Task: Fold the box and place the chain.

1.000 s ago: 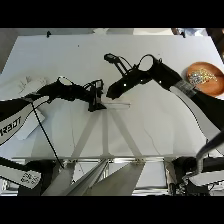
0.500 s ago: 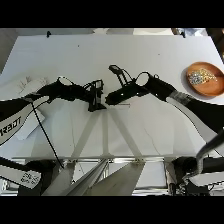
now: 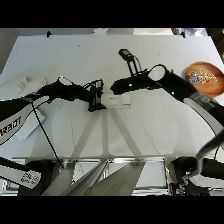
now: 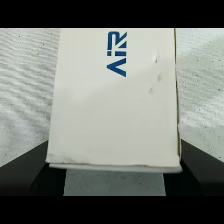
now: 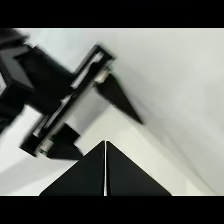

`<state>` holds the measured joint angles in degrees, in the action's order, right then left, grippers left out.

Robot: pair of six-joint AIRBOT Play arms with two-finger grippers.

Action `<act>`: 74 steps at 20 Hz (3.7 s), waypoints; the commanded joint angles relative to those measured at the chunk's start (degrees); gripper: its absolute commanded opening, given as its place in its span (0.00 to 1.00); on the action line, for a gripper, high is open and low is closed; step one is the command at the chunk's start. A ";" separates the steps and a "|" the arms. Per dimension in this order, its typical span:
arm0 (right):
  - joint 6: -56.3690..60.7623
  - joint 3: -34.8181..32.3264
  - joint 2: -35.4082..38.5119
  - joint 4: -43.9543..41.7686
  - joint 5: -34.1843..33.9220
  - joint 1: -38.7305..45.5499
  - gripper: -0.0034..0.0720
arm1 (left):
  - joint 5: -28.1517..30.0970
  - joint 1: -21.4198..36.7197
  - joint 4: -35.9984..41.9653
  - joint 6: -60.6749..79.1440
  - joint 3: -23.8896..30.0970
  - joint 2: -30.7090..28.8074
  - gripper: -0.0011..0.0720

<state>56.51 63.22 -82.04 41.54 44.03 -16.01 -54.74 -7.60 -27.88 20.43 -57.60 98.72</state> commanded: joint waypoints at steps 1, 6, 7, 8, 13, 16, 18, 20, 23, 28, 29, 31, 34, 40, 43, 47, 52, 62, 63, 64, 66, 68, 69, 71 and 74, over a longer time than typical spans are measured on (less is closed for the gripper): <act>-1.42 -4.98 2.99 -0.90 0.42 3.65 0.07 | 0.04 0.00 -0.02 0.09 -0.02 -0.02 0.31; -1.51 -11.85 0.81 -1.25 -0.39 4.72 0.07 | 0.04 0.00 -0.02 0.09 -0.02 -0.04 0.31; -1.51 -12.39 -0.22 -1.27 -0.35 4.70 0.07 | 0.04 0.00 -0.02 0.09 -0.02 -0.04 0.31; -1.51 -12.76 -1.42 -1.27 -0.28 4.70 0.07 | 0.04 0.00 -0.02 0.09 -0.02 -0.02 0.31; -1.53 -12.76 -1.46 -1.92 0.22 4.70 0.07 | 0.04 0.00 -0.02 0.09 -0.02 -0.02 0.31; -1.51 -12.37 2.54 -1.92 0.04 4.72 0.07 | 0.07 0.00 -0.02 0.09 -0.02 -0.02 0.31; -1.51 -11.30 6.56 -1.42 0.24 4.72 0.07 | 0.04 0.00 -0.02 0.09 -0.02 -0.02 0.31; -1.55 -10.19 11.80 -1.14 -0.42 5.22 0.07 | 0.04 0.00 -0.04 0.09 -0.02 -0.02 0.31; -1.51 -9.90 20.59 2.67 -3.45 8.83 0.07 | 0.07 0.00 -0.04 0.09 -0.02 -0.02 0.31; 8.13 -9.90 26.84 26.36 -5.66 17.86 0.07 | 0.04 0.00 -0.02 0.09 -0.02 -0.02 0.31; 11.50 -9.92 26.75 31.26 -5.18 19.80 0.07 | 0.04 0.00 -0.02 0.09 -0.02 -0.04 0.31; 12.81 -9.90 26.73 35.85 -4.55 23.23 0.07 | 0.04 0.00 -0.02 0.09 -0.02 -0.02 0.31; 12.63 -9.90 26.73 36.15 -4.46 26.47 0.07 | 0.02 0.00 -0.02 0.09 -0.02 -0.04 0.31; 12.63 -9.90 26.73 36.06 -4.55 26.97 0.07 | -0.02 0.15 0.20 0.09 -0.02 -0.09 0.04; 12.63 -9.90 26.73 36.09 -4.61 26.97 0.07 | -0.31 0.13 0.46 0.07 -0.02 -1.46 0.03; 12.63 -9.90 26.73 36.09 -4.61 26.97 0.07 | 1.97 0.11 1.66 -4.85 -0.02 -8.44 0.03; 12.63 -9.90 26.73 36.06 -4.61 26.97 0.07 | 16.81 0.13 1.64 -13.49 -0.02 -22.16 0.02; 12.63 -9.90 26.73 36.09 -4.63 26.97 0.07 | 43.76 12.44 0.92 -34.86 0.00 -25.64 0.02; 12.63 -9.90 26.73 36.09 -4.63 26.97 0.07 | 43.74 14.40 -0.17 -36.33 0.00 -24.44 0.02; 12.63 -9.90 26.73 36.09 -4.63 26.97 0.07 | 43.71 16.24 -2.03 -38.99 0.00 -23.02 0.02; 12.63 -9.90 26.73 36.09 -4.63 26.97 0.07 | 43.25 19.17 -7.78 -47.39 0.00 -19.91 0.02; 12.63 -9.90 26.73 36.09 -4.63 26.97 0.07 | 40.63 21.77 -16.70 -59.87 0.00 -16.61 0.02; 12.63 -9.90 26.73 36.06 -4.63 26.97 0.07 | 38.51 22.75 -22.43 -66.01 0.00 -14.95 0.02; 12.63 -9.90 26.73 36.09 -4.63 26.97 0.07 | 33.14 23.91 -38.10 -79.45 0.00 -11.34 0.02; 12.63 -9.90 26.73 36.09 -4.63 26.97 0.07 | 27.54 23.96 -55.28 -97.07 0.00 -7.02 0.03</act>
<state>69.14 53.28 -55.35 77.62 39.40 10.94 -21.61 15.35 -64.47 -56.95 -57.56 87.70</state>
